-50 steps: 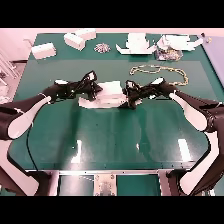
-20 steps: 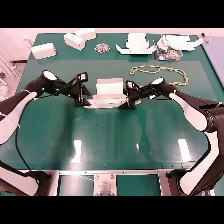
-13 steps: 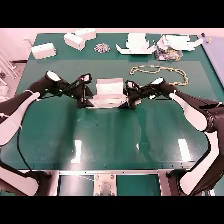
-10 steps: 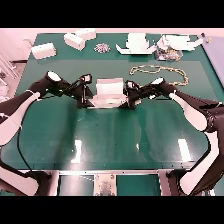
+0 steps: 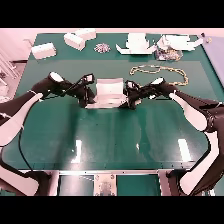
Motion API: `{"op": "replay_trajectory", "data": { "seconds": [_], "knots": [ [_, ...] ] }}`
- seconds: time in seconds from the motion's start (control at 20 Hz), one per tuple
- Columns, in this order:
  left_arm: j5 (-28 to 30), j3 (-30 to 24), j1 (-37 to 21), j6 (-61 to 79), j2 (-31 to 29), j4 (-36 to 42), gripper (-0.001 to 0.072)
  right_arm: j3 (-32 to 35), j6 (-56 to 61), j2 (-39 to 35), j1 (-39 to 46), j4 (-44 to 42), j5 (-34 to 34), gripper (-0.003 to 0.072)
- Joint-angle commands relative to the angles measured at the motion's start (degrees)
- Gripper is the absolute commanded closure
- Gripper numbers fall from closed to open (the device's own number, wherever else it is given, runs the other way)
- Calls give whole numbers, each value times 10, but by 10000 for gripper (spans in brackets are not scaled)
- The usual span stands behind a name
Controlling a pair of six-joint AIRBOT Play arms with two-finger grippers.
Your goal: Fold the box and place the chain.
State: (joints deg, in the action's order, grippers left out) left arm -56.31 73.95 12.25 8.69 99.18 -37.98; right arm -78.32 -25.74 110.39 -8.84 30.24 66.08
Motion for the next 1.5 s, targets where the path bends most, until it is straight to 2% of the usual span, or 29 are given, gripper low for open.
{"op": "replay_trajectory", "data": {
  "seconds": [0.0, 0.25, 0.4, 0.6, 0.7, 0.85, 0.9, 0.95, 1.2, 1.25, 1.3, 1.4, 1.45],
  "knots": [
    [19, 0, 20, 8, 17, 3, 344, 0, 0, 0, 0, 0, 0, 97],
    [44, 0, 24, 21, 26, 21, 343, 0, 0, 0, 0, 0, 0, 97],
    [42, 0, 24, 53, 26, 70, 342, 0, 0, 0, 0, 0, 0, 97],
    [36, 0, 24, 53, 26, 79, 331, 0, 0, 0, 0, 0, 0, 96],
    [22, 0, 24, 53, 26, 81, 157, 0, 0, 0, 0, 0, 0, 96],
    [14, 0, 24, 52, 27, 81, 140, 0, 0, 0, 0, 0, 0, 96],
    [12, 0, 24, 52, 28, 81, 43, 0, 0, 0, 0, 0, 0, 96],
    [14, -1, 24, 50, 29, 81, -11, 0, 0, 0, 0, 0, 0, 97],
    [19, 0, 24, 54, 29, 80, -11, 0, 0, 0, 0, 0, 0, 97],
    [26, 0, 23, 53, 29, 80, 10, 0, 0, 0, 0, 0, 0, 97],
    [34, 0, 23, 53, 29, 80, 222, 0, 0, 0, 0, 0, 0, 97],
    [58, 0, 18, 79, 28, 76, 490, 0, 0, 0, 0, 0, 0, 96],
    [70, 0, 14, 94, 28, 76, 572, 0, 0, 0, 0, 0, 0, 97]
  ]
}}
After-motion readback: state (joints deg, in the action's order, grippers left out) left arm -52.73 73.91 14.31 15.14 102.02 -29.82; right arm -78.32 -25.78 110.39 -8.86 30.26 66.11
